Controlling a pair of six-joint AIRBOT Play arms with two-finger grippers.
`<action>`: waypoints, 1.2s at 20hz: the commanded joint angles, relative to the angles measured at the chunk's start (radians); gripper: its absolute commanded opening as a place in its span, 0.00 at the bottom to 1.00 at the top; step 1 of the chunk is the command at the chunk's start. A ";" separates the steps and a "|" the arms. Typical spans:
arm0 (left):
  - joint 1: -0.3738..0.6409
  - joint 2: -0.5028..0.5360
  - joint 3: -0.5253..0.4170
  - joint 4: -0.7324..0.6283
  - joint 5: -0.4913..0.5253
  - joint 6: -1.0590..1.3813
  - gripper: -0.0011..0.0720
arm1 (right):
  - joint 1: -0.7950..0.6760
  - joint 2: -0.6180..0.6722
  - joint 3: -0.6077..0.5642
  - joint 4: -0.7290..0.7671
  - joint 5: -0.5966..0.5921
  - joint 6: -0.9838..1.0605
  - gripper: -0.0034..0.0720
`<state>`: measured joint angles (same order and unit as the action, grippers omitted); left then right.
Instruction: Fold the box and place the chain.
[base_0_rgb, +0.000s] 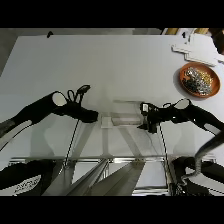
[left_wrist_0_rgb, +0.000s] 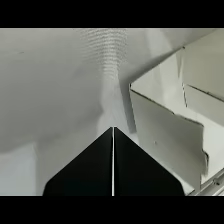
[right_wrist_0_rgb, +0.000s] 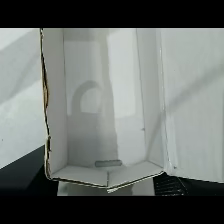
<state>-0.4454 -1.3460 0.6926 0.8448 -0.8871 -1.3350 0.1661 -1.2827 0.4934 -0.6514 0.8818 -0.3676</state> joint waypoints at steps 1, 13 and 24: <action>-0.023 -0.066 -0.002 -0.040 0.043 -0.016 0.02 | 0.001 0.001 0.000 0.000 0.000 0.000 0.58; -0.084 0.015 0.023 -0.083 0.059 -0.008 0.03 | 0.001 0.001 0.000 0.000 0.000 0.000 0.58; -0.127 0.025 0.086 -0.066 0.036 -0.020 0.24 | 0.001 0.001 0.000 0.000 0.000 0.000 0.58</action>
<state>-0.5728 -1.3266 0.7738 0.7319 -0.8314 -1.3533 0.1658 -1.2819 0.4938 -0.6525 0.8833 -0.3664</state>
